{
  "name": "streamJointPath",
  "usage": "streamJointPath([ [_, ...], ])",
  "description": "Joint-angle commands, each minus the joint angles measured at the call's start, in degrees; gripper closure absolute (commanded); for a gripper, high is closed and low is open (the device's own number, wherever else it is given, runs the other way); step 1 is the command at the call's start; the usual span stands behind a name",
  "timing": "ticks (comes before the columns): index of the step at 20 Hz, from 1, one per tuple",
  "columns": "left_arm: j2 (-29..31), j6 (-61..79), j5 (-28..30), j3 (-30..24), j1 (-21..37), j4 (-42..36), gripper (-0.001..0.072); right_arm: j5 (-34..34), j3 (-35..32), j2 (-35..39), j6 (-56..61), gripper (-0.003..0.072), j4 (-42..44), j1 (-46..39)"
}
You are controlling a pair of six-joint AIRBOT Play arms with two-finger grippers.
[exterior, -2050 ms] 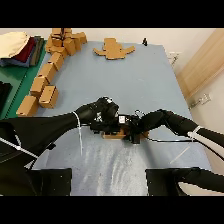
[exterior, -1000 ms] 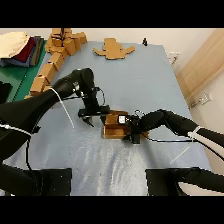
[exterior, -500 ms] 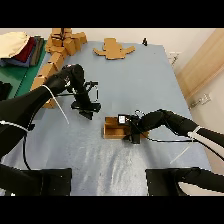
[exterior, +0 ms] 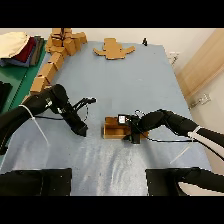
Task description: Fold the box.
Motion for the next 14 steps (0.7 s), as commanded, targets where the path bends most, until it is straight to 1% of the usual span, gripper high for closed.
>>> streamJointPath([
  [1, 1.36, 17.03, 4.0, -2.75, -1.92, -8.11, 0.0698, 0.0, -0.02, -0.04, 0.02, 0.017, 0.0, -0.02],
  [3, 1.16, 22.71, 9.9, -2.93, -4.2, -7.93, 0.0697, 0.0, -0.02, -0.04, 0.02, 0.017, 0.02, -0.02],
  [5, 0.57, 30.49, 16.92, -3.17, -4.37, -9.35, 0.0695, 0.0, -0.02, -0.04, 0.02, 0.017, 0.0, 0.0],
  [6, 0.44, 33.86, 20.2, -3.5, -4.39, -9.68, 0.0629, 0.0, -0.02, -0.04, 0.02, 0.017, 0.02, -0.02],
  [7, 0.39, 37.68, 23.3, -4.11, -4.39, -10.51, 0.0259, 0.0, -0.02, -0.04, 0.02, 0.017, 0.0, 0.0],
  [8, 0.42, 40.87, 25.77, -4.92, -4.39, -11.91, 0.0013, 0.0, -0.02, -0.04, 0.02, 0.017, 0.0, -0.02],
  [11, 0.42, 51.47, 27.71, -8.04, -4.59, -15.02, 0.0012, 0.0, -0.02, -0.04, 0.02, 0.017, 0.0, -0.02],
  [14, 0.42, 62.47, 29.62, -11.67, -5.62, -21.46, 0.0012, 0.0, -0.02, -0.04, 0.02, 0.017, 0.0, -0.02],
])
